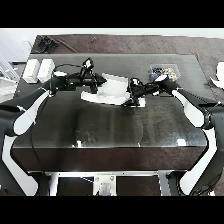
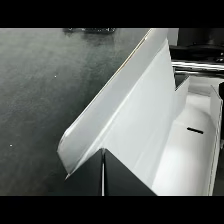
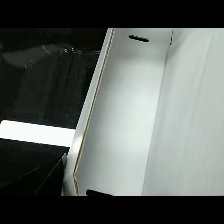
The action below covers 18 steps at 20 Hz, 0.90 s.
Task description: Fold the box and place the chain.
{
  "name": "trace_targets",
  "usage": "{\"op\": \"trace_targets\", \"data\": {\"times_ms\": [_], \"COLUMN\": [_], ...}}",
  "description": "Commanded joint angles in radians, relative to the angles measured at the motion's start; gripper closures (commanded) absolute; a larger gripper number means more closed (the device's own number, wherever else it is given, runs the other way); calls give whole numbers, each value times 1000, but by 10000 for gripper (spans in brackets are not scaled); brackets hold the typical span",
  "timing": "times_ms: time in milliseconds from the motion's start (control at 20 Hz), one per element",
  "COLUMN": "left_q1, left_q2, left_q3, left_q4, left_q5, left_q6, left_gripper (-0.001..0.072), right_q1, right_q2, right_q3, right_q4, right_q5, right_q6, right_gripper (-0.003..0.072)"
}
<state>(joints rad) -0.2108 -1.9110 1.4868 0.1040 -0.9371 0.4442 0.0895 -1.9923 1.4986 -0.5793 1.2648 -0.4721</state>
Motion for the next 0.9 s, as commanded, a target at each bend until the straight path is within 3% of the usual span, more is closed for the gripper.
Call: {"op": "trace_targets", "data": {"times_ms": [0, 100, 250, 500, 850], "left_q1": [24, 32, 43, 44, 43], "left_q2": [-11, -11, -11, -12, -58], "left_q3": [5, 4, 27, 52, 92], "left_q4": [-4, -6, 27, 84, 126], "left_q5": [-44, -75, -214, -314, -299], "left_q6": [-45, -51, -53, -100, -98], "left_gripper": [692, 692, 692, 692, 692], "right_q1": [1, 1, 1, 1, 1], "right_q2": [0, 0, 0, 0, 0], "right_q3": [0, 0, 0, 0, 0], "right_q4": [2, 2, 2, 2, 2], "right_q5": [0, 0, 1, 1, 1], "right_q6": [0, 0, 0, 0, 0], "right_gripper": [123, 122, 123, 123, 122]}}
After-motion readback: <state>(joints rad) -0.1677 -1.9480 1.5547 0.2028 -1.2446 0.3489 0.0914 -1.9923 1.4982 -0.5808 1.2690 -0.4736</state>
